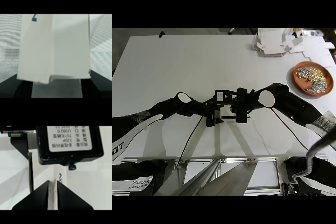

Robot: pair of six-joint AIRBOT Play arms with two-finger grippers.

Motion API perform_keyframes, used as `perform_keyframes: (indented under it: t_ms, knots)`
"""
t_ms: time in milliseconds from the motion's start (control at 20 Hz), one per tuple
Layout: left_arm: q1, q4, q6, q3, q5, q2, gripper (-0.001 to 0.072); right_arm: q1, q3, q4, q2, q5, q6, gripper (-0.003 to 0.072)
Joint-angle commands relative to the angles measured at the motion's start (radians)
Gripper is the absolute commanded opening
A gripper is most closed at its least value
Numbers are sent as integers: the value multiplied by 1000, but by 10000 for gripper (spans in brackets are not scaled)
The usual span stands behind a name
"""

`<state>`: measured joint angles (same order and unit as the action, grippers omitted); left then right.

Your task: Fold the box and place the chain.

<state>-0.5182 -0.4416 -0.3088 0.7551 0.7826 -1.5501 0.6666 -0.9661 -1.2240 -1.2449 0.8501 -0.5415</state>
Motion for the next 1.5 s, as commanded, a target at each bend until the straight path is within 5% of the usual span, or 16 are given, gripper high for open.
perform_keyframes:
  t_ms: [0,750,900,1150,1250,1450]
  knots:
    - [-1,-1,-2,0,0,1,272,0,21,2,0,-16,-3,94]
    - [-1,-1,-2,0,0,1,272,3,111,106,0,-24,1,103]
    - [-1,-1,-2,0,0,1,272,3,113,106,2,9,9,246]
    - [-1,-1,-2,0,0,1,272,3,112,106,30,6,9,246]
    - [-1,-1,-2,0,0,1,272,3,112,98,49,2,16,228]
    - [-1,0,-2,0,-1,1,272,-2,112,80,78,-59,24,12]
